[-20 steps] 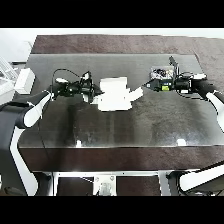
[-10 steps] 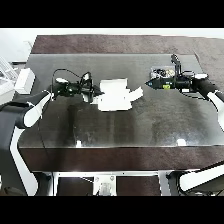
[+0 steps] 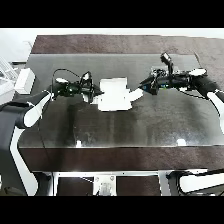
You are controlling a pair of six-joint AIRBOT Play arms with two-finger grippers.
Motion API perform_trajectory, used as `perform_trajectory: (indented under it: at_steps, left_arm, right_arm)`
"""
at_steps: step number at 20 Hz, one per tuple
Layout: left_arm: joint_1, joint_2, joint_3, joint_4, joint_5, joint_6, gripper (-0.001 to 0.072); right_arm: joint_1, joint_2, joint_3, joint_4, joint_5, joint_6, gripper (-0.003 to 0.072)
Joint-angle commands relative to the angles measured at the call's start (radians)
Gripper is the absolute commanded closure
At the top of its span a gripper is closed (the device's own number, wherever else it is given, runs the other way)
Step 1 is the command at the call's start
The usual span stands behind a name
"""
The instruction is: Fold the box and place the chain.
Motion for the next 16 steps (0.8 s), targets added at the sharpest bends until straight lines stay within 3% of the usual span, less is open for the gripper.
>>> perform_trajectory:
  at_steps: [1, 2, 4, 5, 6, 8, 16]
  left_arm:
    - [0.0, -0.001, 0.0, -0.003, 0.0, 0.0, 0.069]
    - [0.0, -0.001, 0.0, -0.003, 0.0, 0.0, 0.069]
    - [0.0, -0.001, 0.0, -0.003, 0.0, 0.0, 0.069]
    - [0.0, -0.001, 0.0, -0.003, 0.0, 0.0, 0.069]
    - [0.0, -0.001, 0.0, -0.003, 0.001, 0.0, 0.069]
    - [0.0, -0.001, 0.0, -0.003, 0.001, 0.0, 0.069]
    - [0.0, -0.001, 0.0, -0.003, 0.001, 0.0, 0.069]
  right_arm:
    - [0.077, 0.09, -0.077, -0.122, 0.041, -0.131, 0.0299]
    - [0.099, 0.1, -0.106, -0.141, 0.032, -0.153, 0.0285]
    - [0.143, 0.101, -0.173, -0.182, -0.058, -0.209, 0.0112]
    - [0.165, 0.101, -0.213, -0.193, -0.145, -0.254, 0.0107]
    - [0.18, 0.101, -0.245, -0.193, -0.215, -0.297, -0.0004]
    - [0.197, 0.09, -0.282, -0.169, -0.301, -0.365, -0.0007]
    - [0.282, 0.024, -0.283, -0.157, -0.445, -0.409, -0.0007]
